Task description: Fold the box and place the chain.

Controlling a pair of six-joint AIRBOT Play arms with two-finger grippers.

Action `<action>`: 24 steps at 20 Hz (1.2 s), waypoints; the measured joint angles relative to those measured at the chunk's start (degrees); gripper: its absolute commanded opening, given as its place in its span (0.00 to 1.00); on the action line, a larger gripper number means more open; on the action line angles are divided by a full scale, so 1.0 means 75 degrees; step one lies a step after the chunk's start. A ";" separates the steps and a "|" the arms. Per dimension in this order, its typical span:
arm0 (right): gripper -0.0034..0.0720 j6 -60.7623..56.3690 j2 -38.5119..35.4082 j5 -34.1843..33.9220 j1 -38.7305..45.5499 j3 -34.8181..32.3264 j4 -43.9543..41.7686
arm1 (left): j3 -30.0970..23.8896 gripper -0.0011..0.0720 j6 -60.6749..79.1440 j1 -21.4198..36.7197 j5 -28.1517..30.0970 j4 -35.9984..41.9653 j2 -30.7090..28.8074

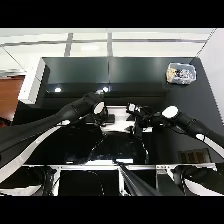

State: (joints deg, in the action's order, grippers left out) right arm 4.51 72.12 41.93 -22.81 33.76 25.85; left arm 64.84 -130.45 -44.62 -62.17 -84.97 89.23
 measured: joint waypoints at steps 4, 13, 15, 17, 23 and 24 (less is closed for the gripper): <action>0.06 -0.1070 -0.0262 0.0093 0.0047 0.0020 0.0306 | 0.0000 0.05 0.0000 0.0000 0.0058 0.0032 0.0000; 0.06 -0.8370 -0.1725 0.1865 0.4016 -0.0079 0.3716 | 0.0000 0.05 0.0003 0.0000 0.0026 -0.0006 0.0000; 0.06 -0.8760 -0.1445 0.2148 0.4972 -0.0469 0.3104 | 0.0000 0.05 0.0003 0.0000 0.0023 -0.0006 0.0000; 0.06 -0.8766 -0.0903 0.2457 0.5327 -0.0720 0.2483 | 0.0000 0.05 0.0006 0.0000 0.0023 -0.0006 0.0000; 0.06 -0.7201 0.0769 0.3214 0.4240 -0.0772 0.0262 | 0.0000 0.05 0.0006 0.0000 0.0017 -0.0006 0.0000; 0.06 -0.6962 0.0880 0.3351 0.4013 -0.0638 0.0061 | 0.0000 0.05 0.0009 0.0000 0.0017 -0.0006 0.0000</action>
State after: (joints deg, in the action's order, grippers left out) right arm -47.70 78.72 67.07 7.29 28.97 26.30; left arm 64.84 -130.39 -44.62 -62.04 -85.01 89.23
